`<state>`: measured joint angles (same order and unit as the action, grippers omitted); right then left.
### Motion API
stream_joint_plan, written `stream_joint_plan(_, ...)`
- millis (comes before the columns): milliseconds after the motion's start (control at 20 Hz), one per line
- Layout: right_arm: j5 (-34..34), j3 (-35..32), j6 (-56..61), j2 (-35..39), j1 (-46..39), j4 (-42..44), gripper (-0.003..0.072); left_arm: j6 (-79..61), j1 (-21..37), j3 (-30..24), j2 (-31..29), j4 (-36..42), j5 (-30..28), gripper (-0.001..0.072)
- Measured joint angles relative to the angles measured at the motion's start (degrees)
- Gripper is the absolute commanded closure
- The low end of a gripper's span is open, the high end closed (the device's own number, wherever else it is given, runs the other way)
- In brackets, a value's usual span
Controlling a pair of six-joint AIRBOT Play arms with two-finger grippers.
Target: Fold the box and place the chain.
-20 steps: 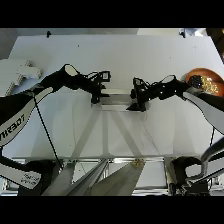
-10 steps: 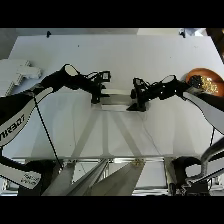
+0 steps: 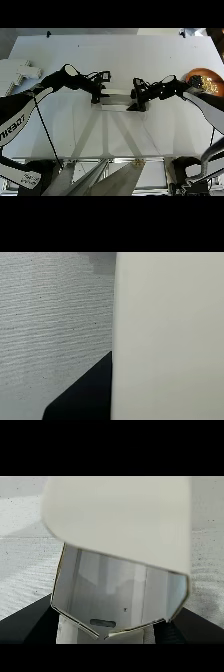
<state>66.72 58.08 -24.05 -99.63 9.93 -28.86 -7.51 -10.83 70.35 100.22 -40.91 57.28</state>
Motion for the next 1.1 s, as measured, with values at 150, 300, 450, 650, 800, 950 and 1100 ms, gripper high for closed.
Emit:
stream_joint_plan(150, 0.0, 0.0, 0.0, 0.0, 0.0, 0.0, 0.0187, 0.0, 0.0, 0.0, 0.0, 0.0, 0.0, 0.0694)
stream_joint_plan(300, 0.0, 0.0, 0.0, 0.0, 0.0, 0.0, 0.0187, 0.0, 0.0, 0.0, 0.0, 0.0, 0.2, 0.0694)
stream_joint_plan(450, 0.0, 0.0, 0.0, 0.0, 0.0, 0.0, 0.0187, 0.0, 0.1, 0.0, 0.0, 0.0, 0.4, 0.0693)
stream_joint_plan(650, 0.5, 0.0, 0.0, 0.0, 0.0, 0.1, 0.0187, 0.1, 0.2, -0.1, 0.1, -0.3, 0.1, 0.0590)
stream_joint_plan(800, 0.5, 0.0, 0.0, 0.0, 0.0, 0.1, 0.0187, 0.2, 0.2, -0.1, 0.0, -0.2, 0.3, 0.0590)
stream_joint_plan(950, 0.4, 0.0, -0.1, 0.0, 0.1, -0.1, 0.0187, 0.1, 0.2, -0.1, 0.0, -0.1, 0.2, 0.0304)
stream_joint_plan(1100, 0.5, 0.0, -0.2, 0.0, 0.1, 0.0, 0.0187, 0.0, 0.2, -0.1, 0.1, -0.9, 0.4, 0.0122)
